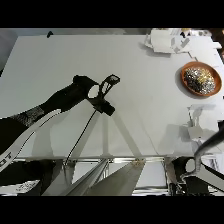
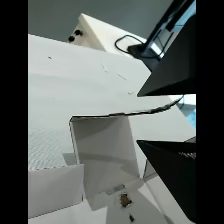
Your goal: Fold the box and place the chain.
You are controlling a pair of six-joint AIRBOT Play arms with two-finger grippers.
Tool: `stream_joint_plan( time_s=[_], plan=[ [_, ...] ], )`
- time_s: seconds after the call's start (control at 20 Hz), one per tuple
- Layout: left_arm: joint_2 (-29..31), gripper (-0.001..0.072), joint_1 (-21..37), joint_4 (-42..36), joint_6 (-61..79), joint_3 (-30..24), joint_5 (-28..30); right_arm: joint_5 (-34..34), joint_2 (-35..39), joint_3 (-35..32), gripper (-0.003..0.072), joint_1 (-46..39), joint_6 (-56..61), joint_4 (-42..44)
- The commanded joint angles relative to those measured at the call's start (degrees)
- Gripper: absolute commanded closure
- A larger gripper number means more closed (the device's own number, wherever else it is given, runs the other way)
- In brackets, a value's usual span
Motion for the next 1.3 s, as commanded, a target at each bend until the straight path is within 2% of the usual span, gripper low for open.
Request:
stream_joint_plan(
  time_s=[0.0, 0.05, 0.1, 0.25, 0.35, 0.4, 0.65, 0.8, 0.9, 1.0, 1.15, 1.25],
  plan=[
    [0.02, 0.0699, 0.02, 0.02, 0.02, -0.02, 0.0, -0.09, -3.15, 0.63, 0.0499, -0.37, 1.77, -0.7],
    [0.02, 0.0699, 0.02, 0.0, 0.02, -0.02, 0.0, 0.0, -3.37, 0.63, 0.061, -0.37, 2.38, -0.63],
    [0.02, 0.0699, 0.02, 0.0, 0.02, -0.02, 0.0, 0.31, -3.37, 0.7, 0.0669, -0.28, 2.34, -0.33],
    [0.02, 0.0699, 0.02, 0.0, 0.02, -0.02, 0.0, 4.11, -1.64, 0.9, 0.067, 4.09, -1.07, 0.07],
    [0.02, 0.0699, 0.02, 0.0, 0.02, -0.02, 0.0, 5.05, 2.51, 0.9, 0.0671, 10.21, -2.84, 3.78],
    [0.02, 0.0699, 0.02, 0.0, 0.02, -0.02, 0.0, 5.27, 5.51, 0.9, 0.0671, 13.64, -3.19, 8.07],
    [0.02, 0.0699, 0.02, 0.0, 0.02, -0.02, 0.02, 4.48, 22.18, -1.01, 0.0671, 26.23, -4.7, 40.02],
    [0.02, 0.0699, 0.02, 0.0, 0.02, -0.02, 0.0, 0.87, 31.63, -6.05, 0.0671, 32.48, 0.52, 50.82],
    [0.02, 0.0699, 0.02, -0.61, 0.0, -0.02, 0.5, -0.72, 36.76, -8.83, 0.0671, 37.2, 4.17, 54.55],
    [0.02, 0.0699, 0.02, -2.73, 0.02, -0.02, 1.97, -2.14, 40.11, -10.86, 0.067, 41.68, 8.28, 54.77],
    [0.04, 0.07, 0.02, -3.69, -0.04, -0.02, 2.47, -3.1, 41.11, -11.74, 0.067, 47.01, 11.5, 54.75],
    [0.09, 0.07, 0.07, -3.19, 4.04, -0.02, -1.31, -3.8, 41.11, -11.74, 0.067, 49.37, 11.8, 54.75]
  ],
)
